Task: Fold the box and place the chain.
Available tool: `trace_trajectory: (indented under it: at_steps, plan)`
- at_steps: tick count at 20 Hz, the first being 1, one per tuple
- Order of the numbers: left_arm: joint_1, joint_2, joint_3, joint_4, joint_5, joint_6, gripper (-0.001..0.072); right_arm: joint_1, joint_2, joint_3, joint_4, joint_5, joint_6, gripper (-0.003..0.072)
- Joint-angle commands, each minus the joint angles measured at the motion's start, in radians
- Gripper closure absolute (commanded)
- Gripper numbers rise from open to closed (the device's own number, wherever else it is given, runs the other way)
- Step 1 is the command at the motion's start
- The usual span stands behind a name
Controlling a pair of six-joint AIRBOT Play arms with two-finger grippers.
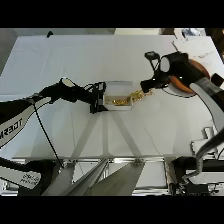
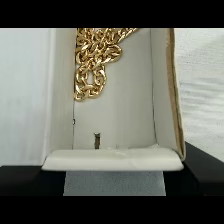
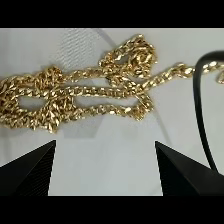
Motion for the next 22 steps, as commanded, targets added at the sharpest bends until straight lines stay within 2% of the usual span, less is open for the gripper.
trace_trajectory:
  at_steps: [1, 5, 7, 8, 11, 13, 14, 18, 22]
  plan:
    - [-0.001, 0.0, 0.0, 0.0, 0.0, 0.0, 0.0556, 0.028, -0.075, -0.015, 0.015, -0.068, 0.033, -0.0019]
    - [-0.001, 0.0, 0.0, 0.0, 0.001, 0.0, 0.0556, 0.044, -0.106, -0.015, 0.011, -0.076, 0.032, 0.0011]
    - [-0.001, 0.0, 0.0, 0.0, 0.0, 0.0, 0.0556, 0.044, -0.106, -0.015, 0.011, -0.076, 0.032, 0.0089]
    - [-0.001, 0.0, 0.0, 0.0, 0.0, 0.0, 0.0556, 0.044, -0.106, -0.015, 0.011, -0.076, 0.032, 0.0154]
    - [-0.001, 0.0, 0.0, 0.0, 0.0, 0.0, 0.0556, 0.045, -0.106, -0.015, 0.011, -0.074, 0.031, 0.0448]
    - [-0.001, 0.0, 0.0, 0.0, 0.0, 0.0, 0.0556, 0.048, -0.106, -0.015, 0.013, -0.069, 0.028, 0.0573]
    - [-0.001, 0.0, 0.0, 0.0, 0.0, 0.0, 0.0556, 0.053, -0.106, -0.015, 0.013, -0.067, 0.023, 0.067]
    - [-0.001, 0.0, 0.0, 0.0, 0.0, 0.0, 0.0556, 0.082, -0.085, -0.015, -0.007, -0.068, 0.02, 0.0672]
    - [-0.001, 0.0, 0.0, 0.0, 0.0, 0.0, 0.0556, 0.112, 0.013, -0.014, -0.062, -0.051, 0.02, 0.0672]
